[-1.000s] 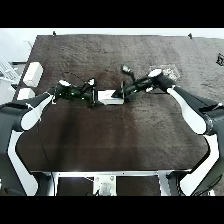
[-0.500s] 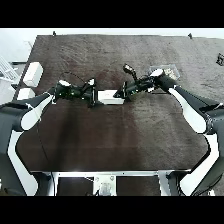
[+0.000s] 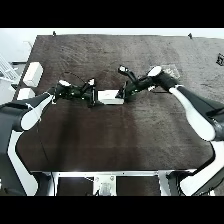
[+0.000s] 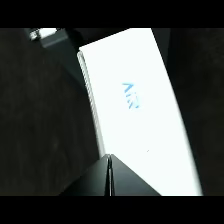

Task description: Fold the box and place the chain.

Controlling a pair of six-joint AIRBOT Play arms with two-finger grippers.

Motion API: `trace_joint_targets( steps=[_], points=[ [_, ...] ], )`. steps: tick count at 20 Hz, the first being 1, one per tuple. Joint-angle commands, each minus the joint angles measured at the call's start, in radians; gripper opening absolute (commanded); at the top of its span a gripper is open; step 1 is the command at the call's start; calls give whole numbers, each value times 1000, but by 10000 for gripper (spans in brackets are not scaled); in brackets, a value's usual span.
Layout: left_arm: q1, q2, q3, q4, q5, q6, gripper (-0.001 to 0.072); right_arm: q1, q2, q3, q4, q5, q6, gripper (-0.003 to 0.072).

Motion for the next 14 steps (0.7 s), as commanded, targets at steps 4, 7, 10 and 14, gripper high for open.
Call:
trace_joint_targets(
  steps=[4,7,10,14],
  points=[
    [0,0,0,-10,2,0,349,-16,381,-43,66,-42,127,8],
    [0,0,0,-11,0,-1,349,-58,584,-160,22,-84,249,8],
    [0,0,0,-13,0,0,349,-105,782,-347,17,-154,306,8],
    [0,1,0,-23,-21,-36,259,-148,963,-571,17,-235,306,9]
  ],
)
